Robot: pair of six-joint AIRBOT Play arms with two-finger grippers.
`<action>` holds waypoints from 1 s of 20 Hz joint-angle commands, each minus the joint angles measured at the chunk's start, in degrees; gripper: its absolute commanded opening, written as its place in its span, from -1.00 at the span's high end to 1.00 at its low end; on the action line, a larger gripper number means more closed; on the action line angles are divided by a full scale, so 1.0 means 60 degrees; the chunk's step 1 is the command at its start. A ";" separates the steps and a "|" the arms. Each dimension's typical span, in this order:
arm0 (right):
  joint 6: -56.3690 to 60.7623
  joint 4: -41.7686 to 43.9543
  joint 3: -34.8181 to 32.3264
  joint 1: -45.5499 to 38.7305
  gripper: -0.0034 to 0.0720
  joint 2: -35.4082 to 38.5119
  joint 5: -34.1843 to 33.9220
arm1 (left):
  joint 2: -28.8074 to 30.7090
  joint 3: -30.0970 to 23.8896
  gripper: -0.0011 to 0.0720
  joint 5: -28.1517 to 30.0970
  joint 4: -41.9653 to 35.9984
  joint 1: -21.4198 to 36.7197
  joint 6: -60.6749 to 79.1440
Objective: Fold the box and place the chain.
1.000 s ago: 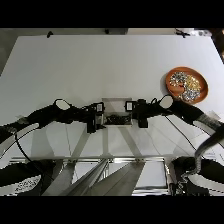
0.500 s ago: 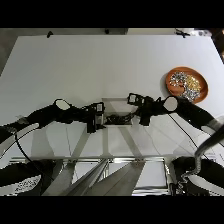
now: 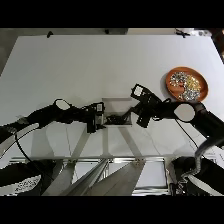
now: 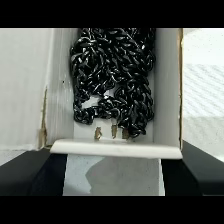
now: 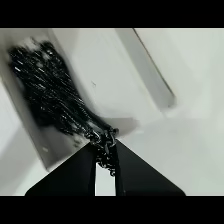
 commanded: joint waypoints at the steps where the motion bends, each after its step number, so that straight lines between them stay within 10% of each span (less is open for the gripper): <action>1: 0.0273 0.1246 0.0007 0.0780 0.89 0.0160 -0.0750 | 0.0007 -0.0004 -0.09 0.0000 0.0004 0.0000 0.0004; 11: 0.0954 0.2357 0.0007 0.1508 0.88 -0.2495 -0.1920 | 0.0007 -0.0004 -0.09 0.0000 0.0004 0.0000 0.0004; 20: 0.4532 0.0867 0.0237 0.0590 0.15 -0.2164 -0.0004 | 0.0007 -0.0004 -0.09 0.0000 0.0000 0.0004 0.0004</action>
